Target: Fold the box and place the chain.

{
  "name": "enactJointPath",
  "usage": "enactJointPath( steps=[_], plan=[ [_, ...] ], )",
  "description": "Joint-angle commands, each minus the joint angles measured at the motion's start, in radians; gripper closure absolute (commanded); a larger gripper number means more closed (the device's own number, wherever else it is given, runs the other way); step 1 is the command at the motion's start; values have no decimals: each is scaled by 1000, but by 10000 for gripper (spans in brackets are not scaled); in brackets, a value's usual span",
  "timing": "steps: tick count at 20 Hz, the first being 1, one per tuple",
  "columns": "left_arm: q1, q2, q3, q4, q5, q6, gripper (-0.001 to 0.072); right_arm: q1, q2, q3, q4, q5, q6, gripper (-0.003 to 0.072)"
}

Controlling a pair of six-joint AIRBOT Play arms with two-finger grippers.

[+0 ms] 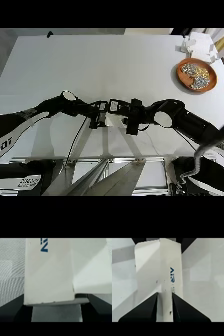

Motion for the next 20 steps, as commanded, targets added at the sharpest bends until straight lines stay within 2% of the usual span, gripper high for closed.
enactJointPath(
  steps=[1, 2, 3, 4, 20],
  plan=[
    [1, 0, 1, 0, 0, 2, 437, 1, -1, -10, -10, -4, 8, 535],
    [1, 0, 1, 0, 0, 2, 437, 1, -1, -14, -8, -6, 8, 538],
    [1, 0, 1, 0, 0, 2, 437, 1, -1, -19, -8, -9, 9, 591],
    [1, 0, 1, 0, 0, 2, 437, 1, -1, -24, -8, -15, 12, 607],
    [1, 0, 1, 0, 0, 2, 437, 1, 1, -29, -8, -71, 11, 635]
  ],
)
